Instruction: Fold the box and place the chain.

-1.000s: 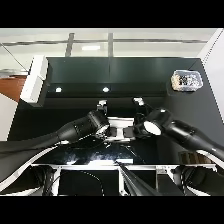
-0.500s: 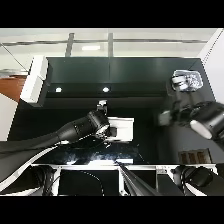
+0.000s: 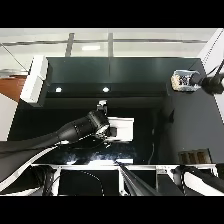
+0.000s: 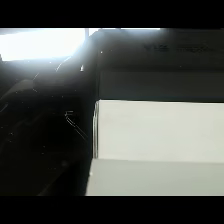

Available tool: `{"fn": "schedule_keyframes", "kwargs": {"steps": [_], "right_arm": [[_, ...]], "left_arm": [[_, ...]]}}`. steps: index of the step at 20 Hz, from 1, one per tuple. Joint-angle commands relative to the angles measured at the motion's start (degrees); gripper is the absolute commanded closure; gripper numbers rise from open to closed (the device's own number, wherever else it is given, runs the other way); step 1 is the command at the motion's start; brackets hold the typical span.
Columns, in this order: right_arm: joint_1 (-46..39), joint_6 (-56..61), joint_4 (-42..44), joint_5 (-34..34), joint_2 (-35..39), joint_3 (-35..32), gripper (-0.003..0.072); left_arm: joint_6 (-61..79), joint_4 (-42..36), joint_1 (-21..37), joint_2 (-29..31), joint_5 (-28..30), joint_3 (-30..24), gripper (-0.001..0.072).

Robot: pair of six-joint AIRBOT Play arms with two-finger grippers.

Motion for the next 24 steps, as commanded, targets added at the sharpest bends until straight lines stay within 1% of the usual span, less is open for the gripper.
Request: {"fn": "schedule_keyframes", "kwargs": {"steps": [1, 4, 5, 6, 8, 10, 12, 15, 16, 20, 21, 24], "right_arm": [[-5.3, -3.6, 7.3, 2.8, -15.5, 16.4, -0.0022], [-5.9, -2.3, 7.3, 11.4, -26.7, 29.2, -0.0022], [-6.0, -1.0, 7.3, 13.4, -29.3, 32.3, -0.0022], [-6.1, 0.5, 7.2, 14.9, -31.6, 34.9, -0.0022], [-6.4, 2.8, 6.8, 15.8, -34.4, 37.6, -0.0021], [-7.1, 7.0, 6.4, 16.3, -36.2, 38.7, -0.0019], [-7.8, 10.4, 5.9, 16.3, -37.2, 38.7, 0.0019], [-8.1, 14.1, 4.3, 16.5, -37.8, 38.7, 0.0021], [-8.2, 14.9, 4.2, 16.5, -37.8, 38.7, 0.0051], [-8.2, 14.9, 4.2, 16.3, -38.4, 38.7, 0.0051], [-8.2, 15.0, 4.2, 16.3, -38.8, 38.7, 0.0075], [-8.2, 15.7, 4.2, 16.0, -39.9, 38.7, 0.0079]], "left_arm": [[0.0, 0.0, 0.0, 0.0, 0.2, 0.0, 0.0682], [0.0, 0.0, 0.0, 0.0, 0.2, 0.0, 0.0682], [0.0, 0.0, 0.0, 0.0, 0.2, 0.0, 0.0682], [0.0, 0.0, 0.0, 0.0, 0.2, 0.0, 0.0682], [0.0, 0.0, 0.0, 0.0, 0.2, 0.0, 0.0682], [0.0, 0.0, 0.0, 0.0, 0.0, 0.0, 0.0682], [0.0, 0.0, 0.0, 0.0, 0.0, 0.0, 0.0682], [0.0, 0.0, 0.0, 0.0, 0.0, 0.0, 0.0682], [0.0, 0.0, 0.0, 0.0, 0.0, 0.0, 0.0682], [0.0, 0.0, 0.0, 0.0, 0.0, 0.0, 0.0682], [0.0, 0.0, 0.0, 0.0, 0.0, 0.0, 0.0682], [0.0, 0.0, 0.0, 0.0, 0.0, 0.0, 0.0682]]}}
